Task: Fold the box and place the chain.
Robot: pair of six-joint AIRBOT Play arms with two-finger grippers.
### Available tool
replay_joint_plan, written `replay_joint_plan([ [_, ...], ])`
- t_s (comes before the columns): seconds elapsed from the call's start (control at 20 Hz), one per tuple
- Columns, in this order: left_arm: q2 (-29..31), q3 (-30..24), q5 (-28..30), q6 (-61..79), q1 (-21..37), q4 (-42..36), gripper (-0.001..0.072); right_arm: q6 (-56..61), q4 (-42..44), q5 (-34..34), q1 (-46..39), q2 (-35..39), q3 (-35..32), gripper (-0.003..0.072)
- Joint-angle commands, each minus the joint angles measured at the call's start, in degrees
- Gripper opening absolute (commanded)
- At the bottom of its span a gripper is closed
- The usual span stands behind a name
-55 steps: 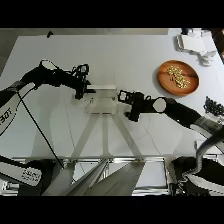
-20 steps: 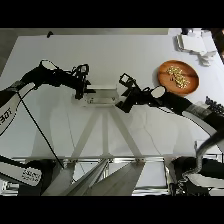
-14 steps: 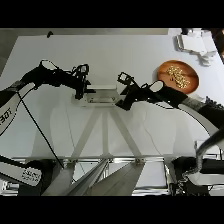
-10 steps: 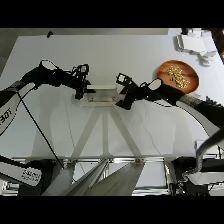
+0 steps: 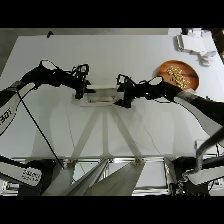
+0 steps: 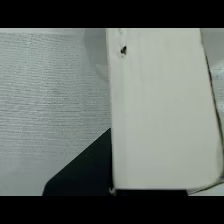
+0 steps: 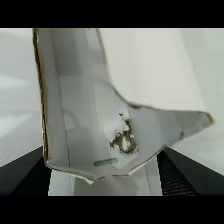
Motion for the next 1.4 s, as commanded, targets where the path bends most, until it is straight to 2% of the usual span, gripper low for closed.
replay_joint_plan([
  [0.0, 0.0, 0.0, 0.0, 0.0, 0.0, 0.0, 0.0007, -3.6, 2.2, 3.1, -0.1, -1.9, 0.1, 0.0678],
  [0.35, 0.0, 0.0, 0.0, 0.0, 0.0, 0.0, 0.0007, -3.7, 2.4, 2.9, 0.9, -3.1, 0.2, 0.0646],
  [0.4, 0.0, 0.0, 0.0, 0.0, 0.0, 0.0, 0.0007, -3.7, 2.5, 2.9, 0.9, -3.1, 0.2, 0.0602],
  [0.5, 0.0, 0.0, 0.0, 0.0, 0.0, 0.0, 0.0007, -3.7, 2.5, 2.9, 0.9, -3.1, 0.2, 0.0454],
  [0.55, 0.0, 0.0, 0.0, 0.0, 0.0, 0.0, 0.0007, -3.7, 2.5, 2.9, 0.9, -3.1, 0.2, 0.0427],
  [1.35, 0.0, 0.0, 0.0, 0.0, 0.0, 0.0, 0.0007, -3.6, 2.4, 3.1, 0.9, -3.1, 0.2, 0.0428],
])
